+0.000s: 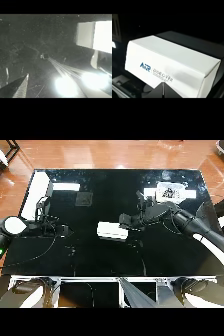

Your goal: Fold the box and place the chain.

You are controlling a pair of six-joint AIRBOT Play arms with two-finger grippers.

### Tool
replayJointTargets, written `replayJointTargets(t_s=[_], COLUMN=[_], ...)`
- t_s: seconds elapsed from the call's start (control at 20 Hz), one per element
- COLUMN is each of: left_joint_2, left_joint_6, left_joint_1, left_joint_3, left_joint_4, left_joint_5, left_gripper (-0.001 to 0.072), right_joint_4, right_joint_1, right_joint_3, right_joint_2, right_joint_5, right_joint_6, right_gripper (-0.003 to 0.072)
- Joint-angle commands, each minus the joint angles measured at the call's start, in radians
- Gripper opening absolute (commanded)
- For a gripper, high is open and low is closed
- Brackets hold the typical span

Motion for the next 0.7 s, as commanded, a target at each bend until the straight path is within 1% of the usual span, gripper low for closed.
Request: replayJointTargets(t_s=[0.0, 0.3, 0.45, 0.55, 0.65], left_joint_2=[-0.003, -0.004, -0.004, -0.010, -0.051], left_joint_6=[0.001, 0.001, 0.034, 0.080, 0.120], left_joint_1=[-0.004, -0.005, -0.005, -0.006, -0.017], left_joint_3=[0.001, 0.001, 0.004, 0.038, 0.122], left_joint_4=[-0.001, -0.003, -0.020, -0.047, -0.049], left_joint_5=[0.005, 0.007, 0.007, 0.003, -0.011], left_gripper=[0.0626, 0.0625, 0.0625, 0.0625, 0.0625], right_joint_4=[0.015, -0.004, 0.010, 0.026, 0.027], right_joint_1=[0.011, 0.015, 0.014, 0.014, 0.008], right_joint_3=[-0.010, -0.010, -0.005, 0.013, 0.034], right_joint_2=[-0.037, -0.083, -0.082, -0.053, 0.016], right_joint_5=[0.001, 0.021, 0.003, -0.027, -0.065], right_joint_6=[0.006, -0.001, -0.036, -0.067, -0.087], right_gripper=[0.0017, 0.0018, 0.0018, 0.0017, 0.0017])
